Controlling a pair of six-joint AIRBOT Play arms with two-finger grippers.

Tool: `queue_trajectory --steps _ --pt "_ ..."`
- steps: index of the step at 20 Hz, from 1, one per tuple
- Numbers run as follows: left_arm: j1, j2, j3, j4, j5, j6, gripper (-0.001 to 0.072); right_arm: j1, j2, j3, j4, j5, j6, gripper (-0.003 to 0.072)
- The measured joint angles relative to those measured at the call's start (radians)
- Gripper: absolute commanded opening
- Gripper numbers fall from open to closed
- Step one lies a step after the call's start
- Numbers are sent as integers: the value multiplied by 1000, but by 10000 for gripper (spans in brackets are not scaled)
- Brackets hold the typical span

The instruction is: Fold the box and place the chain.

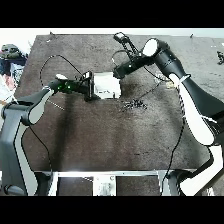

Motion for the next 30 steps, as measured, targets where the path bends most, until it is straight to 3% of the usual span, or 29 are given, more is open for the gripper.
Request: queue_trajectory --steps 3,6,11,18,20,26,30 --pt "0 0 0 0 0 0 236 -45 4 -36 -13 118 -58 285" --pt "0 0 0 0 0 0 236 -60 -2 -131 -12 146 -186 286" --pt "0 0 0 0 0 0 236 -70 -17 -299 -19 26 -362 285" --pt "0 0 0 0 0 0 236 -73 -59 -361 -20 -42 -457 280" --pt "0 0 0 0 0 0 236 -75 -71 -363 -19 -58 -466 57" --pt "0 0 0 0 0 0 236 -74 -58 -371 -26 -66 -527 11" --pt "0 0 0 0 0 0 236 -72 76 -370 10 -73 -545 11"
